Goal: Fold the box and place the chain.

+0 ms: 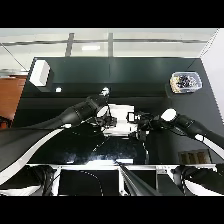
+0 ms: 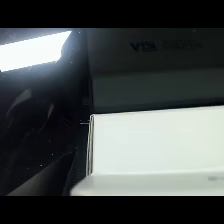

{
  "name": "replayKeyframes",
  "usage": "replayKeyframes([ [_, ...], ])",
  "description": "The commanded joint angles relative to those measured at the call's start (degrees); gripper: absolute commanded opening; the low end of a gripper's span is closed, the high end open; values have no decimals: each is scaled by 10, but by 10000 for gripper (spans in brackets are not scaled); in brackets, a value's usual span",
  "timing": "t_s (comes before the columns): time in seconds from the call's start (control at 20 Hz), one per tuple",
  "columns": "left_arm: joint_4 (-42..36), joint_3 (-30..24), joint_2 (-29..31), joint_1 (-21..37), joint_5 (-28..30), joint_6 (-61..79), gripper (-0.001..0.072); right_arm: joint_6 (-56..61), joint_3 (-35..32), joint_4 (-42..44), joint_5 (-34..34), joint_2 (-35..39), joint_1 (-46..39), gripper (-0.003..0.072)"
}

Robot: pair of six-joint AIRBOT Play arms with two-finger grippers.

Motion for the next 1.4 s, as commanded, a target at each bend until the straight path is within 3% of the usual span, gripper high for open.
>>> replayKeyframes([
  [0.0,-8,4,-11,0,-10,-5,312,0,0,0,0,0,0,235],
  [0.35,-10,15,-15,0,-17,-20,272,0,0,0,0,0,0,235],
  [0.45,-10,16,-16,0,-23,-19,123,0,0,0,0,0,0,235],
  [0.6,-7,19,-16,0,-38,-19,24,0,0,0,0,0,0,235],
  [0.75,-8,23,-17,0,-42,-19,27,0,0,0,0,0,0,235],
  [0.8,-7,25,-17,0,-42,-19,85,0,0,0,0,0,0,235],
  [0.9,-7,30,-17,0,-40,-19,280,0,0,0,0,0,0,235],
  [1.35,-5,34,-17,1,-44,-19,297,0,0,0,0,0,0,235],
])
